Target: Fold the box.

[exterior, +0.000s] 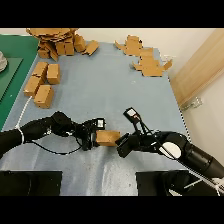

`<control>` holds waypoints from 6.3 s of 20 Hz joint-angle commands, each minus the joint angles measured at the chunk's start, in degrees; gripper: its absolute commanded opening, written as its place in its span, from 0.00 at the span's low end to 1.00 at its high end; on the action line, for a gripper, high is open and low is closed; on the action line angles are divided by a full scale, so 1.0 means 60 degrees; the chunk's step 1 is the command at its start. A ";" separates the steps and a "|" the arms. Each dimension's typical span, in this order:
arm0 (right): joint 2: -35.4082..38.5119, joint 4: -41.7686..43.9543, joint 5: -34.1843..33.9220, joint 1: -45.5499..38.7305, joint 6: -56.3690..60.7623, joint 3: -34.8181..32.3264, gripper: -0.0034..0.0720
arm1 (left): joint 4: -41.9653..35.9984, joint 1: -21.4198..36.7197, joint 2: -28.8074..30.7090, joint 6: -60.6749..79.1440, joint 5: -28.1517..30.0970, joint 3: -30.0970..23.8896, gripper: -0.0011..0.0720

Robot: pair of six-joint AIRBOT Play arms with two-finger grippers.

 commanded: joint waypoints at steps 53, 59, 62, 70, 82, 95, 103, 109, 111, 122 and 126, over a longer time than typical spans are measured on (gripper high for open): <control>0.0313 0.6145 -0.8794 0.0087 0.2204 -0.2412 0.05 | -0.0040 0.0000 -0.0004 0.0004 0.0000 0.0007 0.49; 0.0321 0.5916 -0.8123 -0.0240 0.2138 -0.2412 0.05 | -0.0076 0.0000 -0.0004 -0.0004 0.0000 0.0007 0.48; 0.0525 0.5916 -0.8593 -0.0244 0.2138 -0.2412 0.05 | -0.0076 0.0011 0.0015 -0.0127 0.0237 0.0007 0.48; 0.0994 0.5810 -0.9245 -0.0382 0.2131 -0.2412 0.05 | 0.0102 0.0182 0.1242 -0.3231 0.2426 0.0007 0.49; 0.1661 0.5657 -0.9464 -0.0382 0.1701 -0.2415 0.05 | 0.7592 0.7318 0.4925 -1.1504 -0.0368 0.0007 0.51; 0.1661 0.5399 -0.9078 -0.0379 0.1530 -0.2412 0.05 | 0.7898 1.0276 0.5778 -1.1755 -0.2018 -0.0004 0.51; 0.1661 0.5286 -0.9078 -0.0379 0.1530 -0.2415 0.05 | 0.7898 1.0276 0.4320 -1.1712 -0.1953 0.0000 0.51; 0.1661 0.5253 -0.9074 -0.0379 0.1530 -0.2415 0.05 | 0.7887 1.0269 0.3916 -1.1679 -0.1213 0.0011 0.91; 0.1661 0.5253 -0.9078 -0.0379 0.1530 -0.2412 0.05 | 0.7883 1.0236 0.3916 -1.1683 -0.1184 0.0011 0.97; 0.1056 0.3803 -0.7220 -0.0382 0.1526 -0.1865 0.05 | 0.5778 0.9482 0.4896 -1.2222 -0.3104 0.1923 0.88; -0.0958 0.1763 -0.4677 -0.0787 0.1530 0.0153 0.05 | 0.4317 0.6717 0.4670 -1.1752 -0.3370 0.1934 0.03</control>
